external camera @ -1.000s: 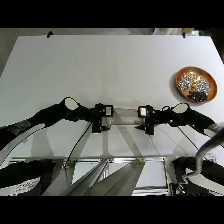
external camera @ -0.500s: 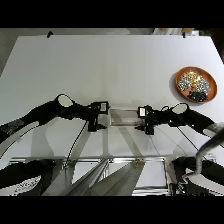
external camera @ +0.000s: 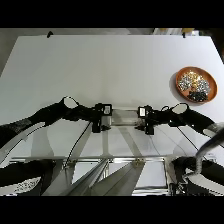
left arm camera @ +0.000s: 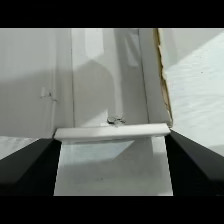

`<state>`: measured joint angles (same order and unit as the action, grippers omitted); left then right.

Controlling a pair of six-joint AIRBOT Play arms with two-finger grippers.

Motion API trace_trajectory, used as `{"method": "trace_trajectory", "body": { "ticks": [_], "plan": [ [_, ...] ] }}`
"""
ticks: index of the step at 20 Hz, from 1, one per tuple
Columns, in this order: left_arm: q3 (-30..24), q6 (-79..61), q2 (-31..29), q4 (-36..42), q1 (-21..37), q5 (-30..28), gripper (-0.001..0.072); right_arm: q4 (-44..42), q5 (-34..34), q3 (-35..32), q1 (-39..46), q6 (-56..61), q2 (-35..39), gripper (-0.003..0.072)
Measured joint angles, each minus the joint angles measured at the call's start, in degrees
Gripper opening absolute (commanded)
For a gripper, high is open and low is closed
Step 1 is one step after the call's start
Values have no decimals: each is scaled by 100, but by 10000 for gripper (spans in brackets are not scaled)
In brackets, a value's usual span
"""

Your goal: Fold the box and place the chain.

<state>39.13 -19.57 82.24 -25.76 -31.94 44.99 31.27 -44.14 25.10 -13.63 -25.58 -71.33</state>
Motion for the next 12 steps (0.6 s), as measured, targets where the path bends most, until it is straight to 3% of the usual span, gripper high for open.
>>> {"method": "trace_trajectory", "body": {
  "ticks": [12],
  "plan": [
    [0, -59, 197, 352, -26, -20, 692, 0, 0, 0, 0, 0, 0, 384]
  ]
}}
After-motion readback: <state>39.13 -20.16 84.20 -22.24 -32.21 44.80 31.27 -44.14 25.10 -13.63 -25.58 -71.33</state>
